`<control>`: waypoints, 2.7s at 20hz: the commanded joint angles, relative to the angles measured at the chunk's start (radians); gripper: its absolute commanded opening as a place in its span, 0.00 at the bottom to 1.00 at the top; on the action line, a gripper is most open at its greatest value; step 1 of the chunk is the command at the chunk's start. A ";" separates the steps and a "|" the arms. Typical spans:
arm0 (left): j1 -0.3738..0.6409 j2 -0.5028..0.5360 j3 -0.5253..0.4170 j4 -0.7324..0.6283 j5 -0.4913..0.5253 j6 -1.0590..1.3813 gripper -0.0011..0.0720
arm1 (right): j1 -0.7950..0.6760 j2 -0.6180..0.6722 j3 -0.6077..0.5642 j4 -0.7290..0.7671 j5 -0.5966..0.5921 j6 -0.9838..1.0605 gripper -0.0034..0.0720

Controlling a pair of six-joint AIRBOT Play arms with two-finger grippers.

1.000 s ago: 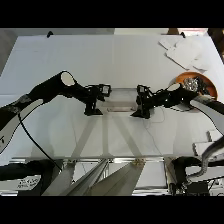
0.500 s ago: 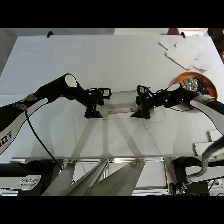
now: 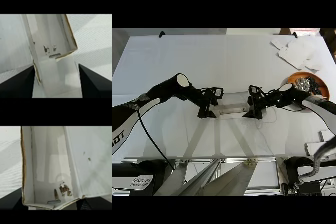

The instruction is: Fold the box and place the chain.

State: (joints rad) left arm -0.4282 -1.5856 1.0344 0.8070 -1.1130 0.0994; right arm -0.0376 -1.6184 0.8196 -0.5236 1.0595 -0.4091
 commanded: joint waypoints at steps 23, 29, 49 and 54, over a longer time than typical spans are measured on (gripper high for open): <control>0.067 -0.048 -0.026 -0.019 -0.080 0.012 0.78 | 0.001 0.000 0.001 0.000 -0.001 0.000 0.73; 0.071 -0.043 -0.026 -0.037 -0.074 -0.019 0.78 | 0.001 0.000 0.001 0.000 -0.001 0.000 0.73; 0.094 -0.040 -0.026 -0.187 -0.087 0.011 0.45 | 0.001 0.000 0.001 0.000 -0.001 0.000 0.73; 0.083 -0.042 -0.026 -0.188 -0.077 0.035 0.41 | 0.001 0.000 0.001 0.000 -0.001 0.000 0.73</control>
State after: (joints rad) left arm -0.3393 -1.6260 1.0084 0.6220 -1.1946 0.1238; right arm -0.0376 -1.6184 0.8204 -0.5247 1.0595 -0.4110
